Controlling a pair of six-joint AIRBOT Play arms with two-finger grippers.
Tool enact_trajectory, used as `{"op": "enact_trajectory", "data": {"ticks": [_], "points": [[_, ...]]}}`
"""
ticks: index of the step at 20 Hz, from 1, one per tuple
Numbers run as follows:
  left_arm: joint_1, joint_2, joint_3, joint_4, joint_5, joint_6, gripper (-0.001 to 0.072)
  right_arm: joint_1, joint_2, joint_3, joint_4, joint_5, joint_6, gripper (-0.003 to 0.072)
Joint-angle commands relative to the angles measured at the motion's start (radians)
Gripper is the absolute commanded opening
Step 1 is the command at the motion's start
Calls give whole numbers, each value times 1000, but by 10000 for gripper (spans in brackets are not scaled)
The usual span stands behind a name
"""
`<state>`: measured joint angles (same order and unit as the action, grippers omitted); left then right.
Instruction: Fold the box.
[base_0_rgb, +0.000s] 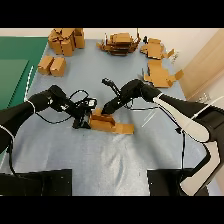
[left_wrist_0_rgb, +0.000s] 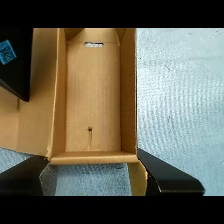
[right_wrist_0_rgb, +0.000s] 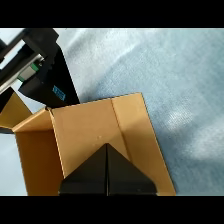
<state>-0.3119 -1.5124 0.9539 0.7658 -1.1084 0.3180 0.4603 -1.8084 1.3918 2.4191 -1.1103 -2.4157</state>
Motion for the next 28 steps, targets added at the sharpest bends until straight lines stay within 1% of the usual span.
{"op": "enact_trajectory", "data": {"ticks": [1,3,6,8,10,12,13,14,15,17,18,19,20,21,22,24,26,28], "points": [[0,-1,0,-3,8,-5,295,-3,-25,40,-4,-111,10,5],[0,-1,0,-3,9,-4,296,-8,-38,55,-7,-93,8,6],[0,-1,0,-3,9,-5,296,-15,-8,76,-61,9,11,6],[1,-1,0,-2,4,-5,296,-31,51,78,-87,38,16,5],[0,-1,0,-3,2,-5,296,-53,131,78,-146,20,56,4],[1,-1,0,-2,1,-5,296,-62,233,58,-270,-12,133,3],[0,-1,0,-2,1,-5,296,-62,304,15,-323,-4,157,2],[1,-1,0,-2,1,-5,296,-62,380,-49,-337,30,157,2],[1,-1,0,-3,2,-5,296,-59,467,-139,-336,102,140,2],[1,-1,0,-3,1,-5,296,-28,667,-373,-401,314,103,2],[1,-1,0,-3,1,-5,296,-9,750,-487,-448,359,103,4],[1,-1,0,-3,1,-5,296,5,805,-584,-455,353,97,7],[1,-1,0,-3,2,-5,296,18,827,-653,-444,330,64,35],[0,-1,0,-3,2,-5,296,35,829,-700,-420,307,-3,312],[1,-1,0,-3,2,-5,296,53,817,-722,-418,319,-48,525],[1,-1,0,-3,2,-5,296,88,769,-719,-414,385,-79,525],[0,-1,0,-3,1,-5,296,116,710,-705,-389,448,-155,525],[0,-1,0,-3,2,-5,296,120,641,-680,-360,456,-205,525]]}}
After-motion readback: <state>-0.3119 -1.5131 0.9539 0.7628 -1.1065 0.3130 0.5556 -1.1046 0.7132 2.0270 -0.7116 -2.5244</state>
